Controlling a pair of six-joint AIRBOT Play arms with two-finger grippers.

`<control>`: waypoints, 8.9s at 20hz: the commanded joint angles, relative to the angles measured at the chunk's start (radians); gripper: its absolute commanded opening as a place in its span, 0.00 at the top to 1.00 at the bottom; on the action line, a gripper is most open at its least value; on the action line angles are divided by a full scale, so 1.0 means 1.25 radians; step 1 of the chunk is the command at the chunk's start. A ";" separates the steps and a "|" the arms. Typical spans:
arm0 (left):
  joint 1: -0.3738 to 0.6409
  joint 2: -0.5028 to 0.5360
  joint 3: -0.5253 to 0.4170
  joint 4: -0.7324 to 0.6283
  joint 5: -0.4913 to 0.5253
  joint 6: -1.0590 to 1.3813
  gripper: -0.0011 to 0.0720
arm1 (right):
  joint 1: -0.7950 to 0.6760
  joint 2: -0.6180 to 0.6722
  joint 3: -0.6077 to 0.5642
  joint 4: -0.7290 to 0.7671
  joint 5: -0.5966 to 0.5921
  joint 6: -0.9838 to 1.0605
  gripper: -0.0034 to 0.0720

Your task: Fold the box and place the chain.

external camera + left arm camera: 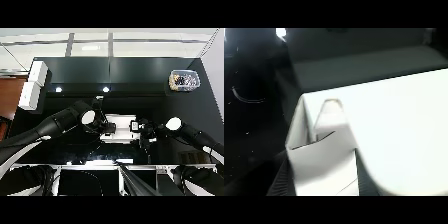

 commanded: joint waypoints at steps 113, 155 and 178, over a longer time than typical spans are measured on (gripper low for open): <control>-0.073 -0.136 0.090 0.146 -0.074 -0.206 0.95 | -0.031 0.107 0.023 -0.169 0.102 0.138 0.13; -0.074 -0.136 0.090 0.141 -0.074 -0.206 0.95 | -0.435 0.138 0.116 -0.144 0.303 0.842 0.94; -0.073 -0.136 0.090 0.139 -0.055 -0.206 0.95 | -0.394 -0.072 0.047 0.111 0.386 0.858 0.91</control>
